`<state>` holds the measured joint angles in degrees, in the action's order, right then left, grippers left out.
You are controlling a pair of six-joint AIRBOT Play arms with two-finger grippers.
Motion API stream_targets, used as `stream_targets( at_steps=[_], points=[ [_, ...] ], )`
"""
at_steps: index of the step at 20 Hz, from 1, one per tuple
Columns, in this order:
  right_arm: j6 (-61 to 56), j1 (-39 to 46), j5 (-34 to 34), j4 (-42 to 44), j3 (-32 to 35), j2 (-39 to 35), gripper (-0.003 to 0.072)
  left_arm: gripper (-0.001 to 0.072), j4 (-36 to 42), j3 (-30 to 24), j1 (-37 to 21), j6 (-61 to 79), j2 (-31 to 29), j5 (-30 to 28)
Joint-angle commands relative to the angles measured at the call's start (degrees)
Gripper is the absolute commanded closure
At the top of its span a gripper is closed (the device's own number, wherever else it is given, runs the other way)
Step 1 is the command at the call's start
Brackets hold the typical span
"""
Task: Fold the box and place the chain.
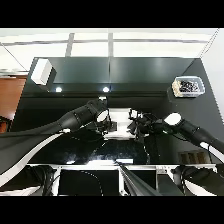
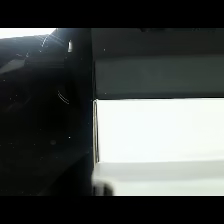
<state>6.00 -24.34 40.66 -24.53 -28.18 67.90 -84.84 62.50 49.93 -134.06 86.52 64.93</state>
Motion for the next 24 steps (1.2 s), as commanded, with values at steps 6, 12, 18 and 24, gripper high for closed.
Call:
stream_targets(
  at_steps=[6,12,18,24],
  points=[
    [-2.73,-0.17,-0.33,-0.20,0.00,0.09,0.0443,0.0682,0.11,0.04,-0.02,0.13,0.04,0.09],
    [-38.73,6.82,7.78,-19.02,-2.64,-8.33,0.0674,0.0682,0.11,0.04,-0.02,0.11,0.04,0.09],
    [-68.94,33.09,17.84,-22.47,-2.21,-14.51,0.0674,0.0682,0.24,0.04,-0.04,0.11,0.04,-0.39],
    [-73.94,32.41,17.20,-10.82,7.85,-9.40,0.0674,0.0682,0.24,0.04,-0.04,0.11,0.04,0.04]
  ],
)
